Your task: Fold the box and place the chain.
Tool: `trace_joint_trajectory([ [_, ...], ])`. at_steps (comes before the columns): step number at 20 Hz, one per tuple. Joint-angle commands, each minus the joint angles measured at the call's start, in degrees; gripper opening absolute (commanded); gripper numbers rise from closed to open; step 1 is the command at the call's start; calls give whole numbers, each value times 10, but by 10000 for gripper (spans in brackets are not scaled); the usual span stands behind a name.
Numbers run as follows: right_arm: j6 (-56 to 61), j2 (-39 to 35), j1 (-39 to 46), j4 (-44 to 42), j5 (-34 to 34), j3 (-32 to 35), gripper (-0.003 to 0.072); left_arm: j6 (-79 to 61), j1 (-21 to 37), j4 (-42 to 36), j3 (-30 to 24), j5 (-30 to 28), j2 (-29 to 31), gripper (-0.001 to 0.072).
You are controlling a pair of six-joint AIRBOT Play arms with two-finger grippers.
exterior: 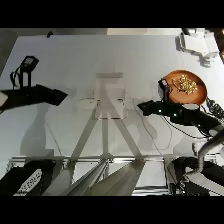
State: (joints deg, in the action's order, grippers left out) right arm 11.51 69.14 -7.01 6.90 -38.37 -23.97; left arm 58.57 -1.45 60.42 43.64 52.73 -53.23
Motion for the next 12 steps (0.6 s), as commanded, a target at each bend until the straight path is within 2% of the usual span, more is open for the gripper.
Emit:
trace_joint_trajectory([
  [1, 0, 0, -1, 0, 0, 0, 10, -45, -14, 3, 104, 64, -101, 633],
  [5, 0, 0, -1, 0, 0, 0, 10, -83, -70, 42, 206, 81, -206, 629],
  [9, 0, 0, -1, 0, 0, 0, 10, -126, -88, 36, 259, 71, -289, 628],
  [10, 0, 0, -1, 0, 0, 0, 10, -134, -82, 24, 276, 86, -314, 629],
  [12, 0, 0, -1, 0, 0, 0, 10, -183, -65, -34, 319, 156, -367, 633],
])
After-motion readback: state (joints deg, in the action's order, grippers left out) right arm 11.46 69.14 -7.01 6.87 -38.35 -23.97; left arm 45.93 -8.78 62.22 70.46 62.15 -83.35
